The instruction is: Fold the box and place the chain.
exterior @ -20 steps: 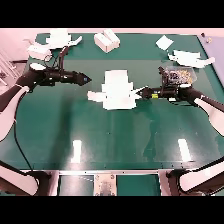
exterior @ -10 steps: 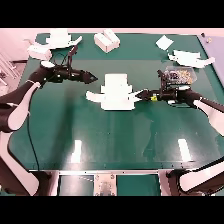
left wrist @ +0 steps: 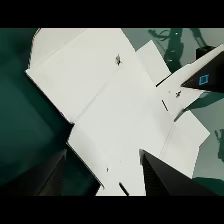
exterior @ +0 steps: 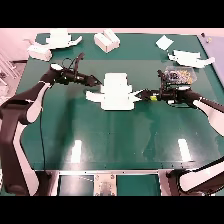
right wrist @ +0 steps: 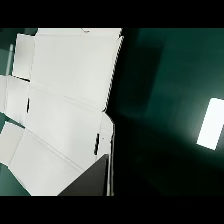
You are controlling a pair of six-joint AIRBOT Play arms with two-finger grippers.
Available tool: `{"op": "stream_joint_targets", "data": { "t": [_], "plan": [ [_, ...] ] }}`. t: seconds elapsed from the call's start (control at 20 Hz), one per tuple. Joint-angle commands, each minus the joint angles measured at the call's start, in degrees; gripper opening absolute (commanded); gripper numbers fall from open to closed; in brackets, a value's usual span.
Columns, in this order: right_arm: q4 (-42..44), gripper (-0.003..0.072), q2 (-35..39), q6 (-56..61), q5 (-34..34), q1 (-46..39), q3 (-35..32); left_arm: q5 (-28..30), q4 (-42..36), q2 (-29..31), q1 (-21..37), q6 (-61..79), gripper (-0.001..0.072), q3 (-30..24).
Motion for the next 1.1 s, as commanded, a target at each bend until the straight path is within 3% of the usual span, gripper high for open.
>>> {"op": "stream_joint_targets", "data": {
  "t": [0.0,0.2,0.8,0.85,0.9,1.05],
  "plan": [
    [0.66,0.0006,-0.04,0.07,0.07,0.2,-0.02,-0.33,-0.81,-3.56,-0.59,-2.43,0.0535,3.82],
    [1.68,0.0006,-0.04,0.04,0.09,0.24,-0.02,-0.74,-0.72,-5.66,-1.92,-3.91,0.0535,6.82],
    [1.68,0.0006,-0.04,0.07,0.26,0.24,-0.02,0.59,1.2,-6.47,-4.26,-4.11,0.0532,6.86],
    [1.68,0.0006,-0.04,0.04,0.26,0.26,-0.02,0.46,1.25,-6.49,-4.59,-3.65,0.0448,6.86],
    [1.66,0.0006,-0.04,0.04,0.26,0.26,-0.02,0.44,1.16,-6.49,-5.07,-3.63,0.0423,6.86],
    [1.66,0.0006,-0.04,0.04,0.28,0.26,-0.02,0.48,0.94,-6.47,-5.35,-2.51,0.0422,6.86]
  ]
}}
